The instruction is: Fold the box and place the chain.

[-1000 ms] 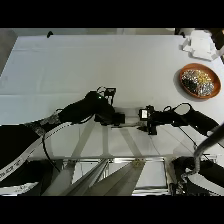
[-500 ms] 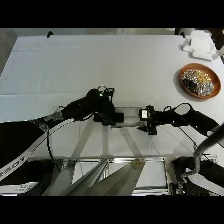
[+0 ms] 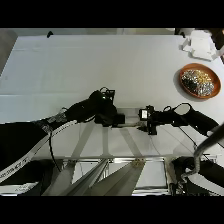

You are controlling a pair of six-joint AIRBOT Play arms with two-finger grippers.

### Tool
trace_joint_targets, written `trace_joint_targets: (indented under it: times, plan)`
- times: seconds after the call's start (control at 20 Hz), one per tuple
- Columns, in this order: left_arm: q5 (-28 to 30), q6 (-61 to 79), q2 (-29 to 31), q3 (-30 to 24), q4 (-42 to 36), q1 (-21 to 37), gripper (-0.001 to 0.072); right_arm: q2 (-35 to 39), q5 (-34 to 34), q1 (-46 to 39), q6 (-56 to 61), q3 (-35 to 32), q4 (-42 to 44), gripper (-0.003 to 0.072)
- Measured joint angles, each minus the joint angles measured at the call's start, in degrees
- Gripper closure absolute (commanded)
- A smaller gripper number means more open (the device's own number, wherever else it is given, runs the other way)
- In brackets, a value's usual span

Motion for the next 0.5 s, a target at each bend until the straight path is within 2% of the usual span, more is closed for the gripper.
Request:
trace_joint_targets:
  times: [0.1, 0.15, 0.35, 0.4, 0.45, 0.5]
  plan:
    - [0.0, -0.6, 0.0, 0.0, 0.5, -0.2, 0.0678, 0.0, 0.0, 0.0, 0.0, 0.0, 0.0, 0.0307]
    - [-0.2, -1.2, 0.0, 0.0, 0.5, -0.3, 0.0707, 0.0, 0.0, 0.0, 0.0, 0.0, 0.0, 0.0307]
    - [-0.6, -1.4, 0.0, 0.0, 0.6, -0.4, 0.0707, 0.0, 0.0, 0.0, 0.0, 0.0, 0.0, 0.0307]
    - [-0.6, -1.5, 0.0, 0.0, 0.6, -0.4, 0.0685, 0.0, 0.0, 0.0, 0.0, 0.0, 0.0, 0.0307]
    - [-0.7, -1.5, 0.1, 0.0, 0.5, -0.4, 0.0598, 0.0, 0.0, 0.0, 0.0, 0.0, 0.0, 0.0307]
    - [-1.0, -1.4, 0.1, 0.0, 0.1, -0.4, 0.0476, 0.0, 0.1, 0.0, 0.0, 0.0, 0.0, 0.0307]
